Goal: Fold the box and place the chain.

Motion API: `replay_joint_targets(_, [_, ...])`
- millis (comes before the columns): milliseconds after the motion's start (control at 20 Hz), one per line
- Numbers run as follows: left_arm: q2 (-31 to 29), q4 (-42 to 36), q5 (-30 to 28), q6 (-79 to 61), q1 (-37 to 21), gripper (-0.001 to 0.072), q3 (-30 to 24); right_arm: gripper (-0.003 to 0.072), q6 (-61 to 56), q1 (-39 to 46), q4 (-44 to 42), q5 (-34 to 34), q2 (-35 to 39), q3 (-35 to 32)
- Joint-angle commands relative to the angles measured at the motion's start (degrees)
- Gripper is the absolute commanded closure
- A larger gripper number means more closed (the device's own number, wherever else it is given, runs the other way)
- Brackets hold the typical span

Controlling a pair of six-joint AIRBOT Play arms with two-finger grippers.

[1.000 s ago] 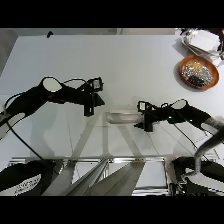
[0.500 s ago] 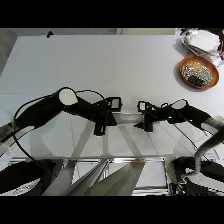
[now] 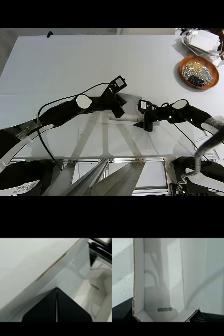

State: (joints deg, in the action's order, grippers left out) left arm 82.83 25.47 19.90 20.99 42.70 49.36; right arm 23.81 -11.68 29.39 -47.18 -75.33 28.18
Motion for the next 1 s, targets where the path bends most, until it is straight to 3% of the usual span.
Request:
replay_joint_targets(0, [3.2, -0.6, -2.1, 3.1, 0.2, 0.0706, -0.1, 0.039, 0.2, 0.0, 0.3, 0.0, 0.0, 0.0])
replay_joint_targets(200, [2.7, -0.4, 1.9, 3.0, 0.2, 0.0706, -0.1, 0.039, 0.2, 0.0, 0.3, 0.0, 0.0, 0.0])
replay_joint_targets(500, [-5.1, 6.9, 4.3, 0.9, 0.1, 0.0705, -0.1, 0.039, 0.2, 0.0, 0.3, 0.0, 0.0, 0.0])
replay_joint_targets(750, [-11.4, 18.6, 17.2, -3.5, 0.0, 0.0703, -0.1, 0.039, 0.2, 0.0, 0.3, 0.0, 0.0, 0.0])
replay_joint_targets(950, [-13.0, 15.0, 23.2, -12.6, -5.1, 0.0706, -0.1, 0.039, 0.2, 0.0, 0.3, 0.0, 0.0, 0.0])
